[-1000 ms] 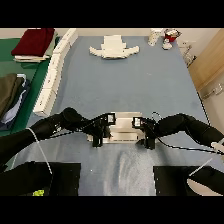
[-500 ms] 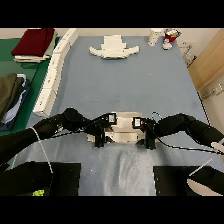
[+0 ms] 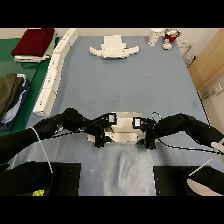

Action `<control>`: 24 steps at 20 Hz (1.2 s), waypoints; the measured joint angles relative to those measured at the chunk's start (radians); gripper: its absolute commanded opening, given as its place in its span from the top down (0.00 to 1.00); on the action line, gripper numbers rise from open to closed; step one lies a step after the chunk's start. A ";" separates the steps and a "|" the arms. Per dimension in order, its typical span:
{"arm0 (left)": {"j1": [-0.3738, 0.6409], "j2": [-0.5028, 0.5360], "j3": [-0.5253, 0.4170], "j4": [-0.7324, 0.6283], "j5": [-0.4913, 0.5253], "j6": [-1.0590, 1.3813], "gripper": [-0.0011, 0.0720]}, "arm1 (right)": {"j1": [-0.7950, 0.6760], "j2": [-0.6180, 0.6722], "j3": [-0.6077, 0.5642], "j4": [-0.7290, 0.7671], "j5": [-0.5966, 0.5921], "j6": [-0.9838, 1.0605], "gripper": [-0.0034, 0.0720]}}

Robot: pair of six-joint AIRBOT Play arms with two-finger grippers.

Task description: Fold the box.

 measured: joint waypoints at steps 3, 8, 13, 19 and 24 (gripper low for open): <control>0.000 0.000 0.000 0.003 -0.005 -0.003 0.90 | 0.000 0.000 0.000 0.000 0.000 0.001 0.28; 0.011 0.008 0.000 0.106 -0.016 -0.139 0.97 | 0.000 0.000 0.000 0.000 0.000 0.001 0.28; 0.062 0.105 0.000 0.252 -0.066 -0.433 0.97 | 0.000 0.000 0.000 0.000 0.000 0.001 0.28; 0.241 0.274 0.000 0.396 -0.192 -0.918 0.97 | 0.000 0.000 0.000 0.000 0.000 0.000 0.28; 0.478 0.319 0.000 0.498 -0.324 -1.236 0.97 | 0.000 0.000 0.000 0.000 0.000 0.000 0.28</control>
